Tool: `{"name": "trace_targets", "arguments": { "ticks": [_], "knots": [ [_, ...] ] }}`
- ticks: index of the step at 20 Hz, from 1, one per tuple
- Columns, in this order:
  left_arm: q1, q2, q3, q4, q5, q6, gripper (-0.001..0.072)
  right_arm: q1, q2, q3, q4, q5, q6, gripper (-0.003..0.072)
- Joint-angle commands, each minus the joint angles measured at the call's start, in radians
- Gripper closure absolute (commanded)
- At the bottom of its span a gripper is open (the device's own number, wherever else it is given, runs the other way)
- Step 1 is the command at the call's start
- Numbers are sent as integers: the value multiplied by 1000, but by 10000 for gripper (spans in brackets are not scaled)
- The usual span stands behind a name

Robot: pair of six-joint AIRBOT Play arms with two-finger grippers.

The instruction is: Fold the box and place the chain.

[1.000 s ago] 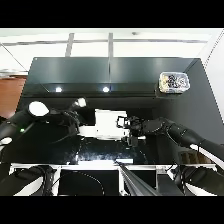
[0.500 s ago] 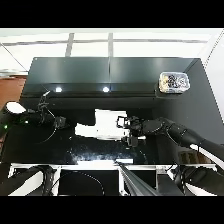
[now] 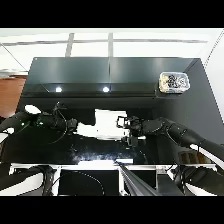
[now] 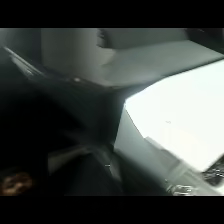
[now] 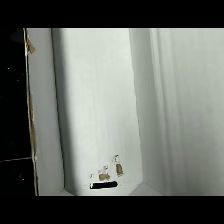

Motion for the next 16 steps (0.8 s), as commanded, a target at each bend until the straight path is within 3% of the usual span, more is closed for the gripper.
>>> {"name": "trace_targets", "arguments": {
  "ticks": [1, 4, 7, 16],
  "knots": [
    [-23, -15, 39, -28, -27, 17, 72, 1, -1, 0, 0, 0, 0, 150],
    [-24, -12, 83, -27, -117, 39, 72, 1, -1, 0, 0, 0, 0, 150],
    [-63, 8, 95, -11, -125, 40, 71, 1, -1, 0, 0, 0, 0, 150],
    [-260, 30, 95, 45, 78, -81, 72, 1, -1, 0, 0, 0, 0, 150]
  ]
}}
